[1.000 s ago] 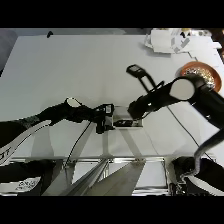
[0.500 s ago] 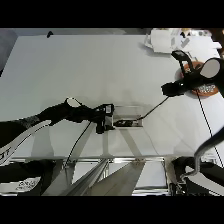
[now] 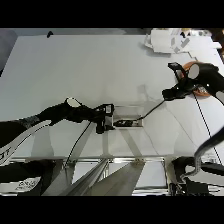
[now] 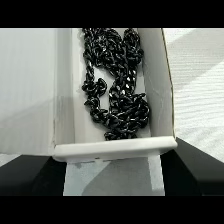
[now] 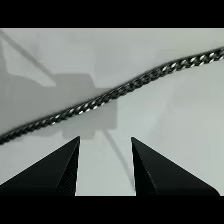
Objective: Fold the box and place the chain.
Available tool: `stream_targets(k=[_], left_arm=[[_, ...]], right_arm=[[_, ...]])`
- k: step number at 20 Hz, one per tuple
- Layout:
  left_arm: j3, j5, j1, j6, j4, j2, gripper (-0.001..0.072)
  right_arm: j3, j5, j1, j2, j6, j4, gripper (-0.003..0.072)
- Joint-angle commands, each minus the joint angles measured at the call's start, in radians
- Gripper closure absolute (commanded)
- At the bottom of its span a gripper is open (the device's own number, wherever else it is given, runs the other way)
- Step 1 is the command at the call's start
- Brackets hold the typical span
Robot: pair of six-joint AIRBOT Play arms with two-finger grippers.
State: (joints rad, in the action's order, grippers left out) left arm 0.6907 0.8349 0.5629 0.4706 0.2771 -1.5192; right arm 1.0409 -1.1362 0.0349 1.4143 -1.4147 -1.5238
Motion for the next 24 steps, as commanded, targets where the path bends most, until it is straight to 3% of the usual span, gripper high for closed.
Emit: stream_targets(k=[1, 11, 14, 16, 19, 24], left_arm=[[0.000, 0.000, 0.000, 0.000, 0.000, 0.001, 0.0636], [0.000, 0.000, 0.000, 0.000, 0.000, 0.001, 0.0636], [0.000, 0.000, 0.000, 0.000, 0.000, 0.001, 0.0636], [0.000, 0.000, 0.000, 0.000, 0.000, 0.001, 0.0636], [0.001, 0.000, 0.000, 0.000, 0.000, 0.001, 0.0636], [0.000, -0.001, 0.000, 0.000, 0.000, 0.001, 0.0636]], right_arm=[[-0.001, 0.069, -0.002, 0.038, -0.033, -0.036, 0.0325], [-0.013, 0.115, -0.002, 0.112, -0.055, -0.020, 0.0328], [-0.013, 0.096, 0.000, 0.127, -0.050, -0.020, 0.0445], [-0.013, 0.038, -0.001, 0.122, 0.005, -0.021, 0.0669], [-0.013, -0.008, -0.001, 0.066, 0.010, -0.021, 0.0669], [-0.013, -0.100, -0.001, -0.152, 0.009, 0.021, 0.0669]])
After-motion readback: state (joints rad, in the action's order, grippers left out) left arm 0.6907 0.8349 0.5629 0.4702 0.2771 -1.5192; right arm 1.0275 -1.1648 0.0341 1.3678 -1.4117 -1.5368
